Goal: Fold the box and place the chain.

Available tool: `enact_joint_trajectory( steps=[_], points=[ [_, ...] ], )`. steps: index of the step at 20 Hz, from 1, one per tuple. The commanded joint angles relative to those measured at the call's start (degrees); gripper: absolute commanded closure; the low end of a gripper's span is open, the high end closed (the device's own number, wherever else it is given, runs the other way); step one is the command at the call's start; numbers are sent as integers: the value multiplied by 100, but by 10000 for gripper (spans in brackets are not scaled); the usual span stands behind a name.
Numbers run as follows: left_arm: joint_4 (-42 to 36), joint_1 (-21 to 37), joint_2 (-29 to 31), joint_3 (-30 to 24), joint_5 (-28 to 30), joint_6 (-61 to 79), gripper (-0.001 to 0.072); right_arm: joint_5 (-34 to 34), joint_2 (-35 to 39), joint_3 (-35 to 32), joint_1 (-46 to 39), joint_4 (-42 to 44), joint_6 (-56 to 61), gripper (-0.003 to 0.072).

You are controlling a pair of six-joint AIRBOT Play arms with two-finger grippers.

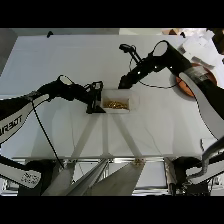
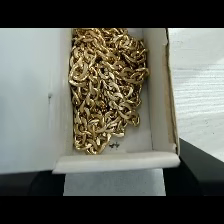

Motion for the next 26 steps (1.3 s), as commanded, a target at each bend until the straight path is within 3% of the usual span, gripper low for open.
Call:
enact_joint_trajectory(
  steps=[1, 6, 14, 17, 26],
  points=[
    [0, 2, 4, 2, 2, 0, 499, 420, -79, 15, 90, 293, -334, 346],
    [0, 2, 4, 2, 0, 0, 499, 157, 337, -470, 413, -306, -704, 346],
    [0, 2, 4, 2, 0, 0, 499, -2653, 2083, -2616, 931, -1036, -2031, 344],
    [0, 2, 4, 2, 2, 0, 499, -3296, 2455, -3071, 1167, -1036, -2599, 247],
    [0, 2, 4, 2, 2, 0, 499, -3751, 2568, -3436, 1349, -1043, -2734, 247]
  ],
)
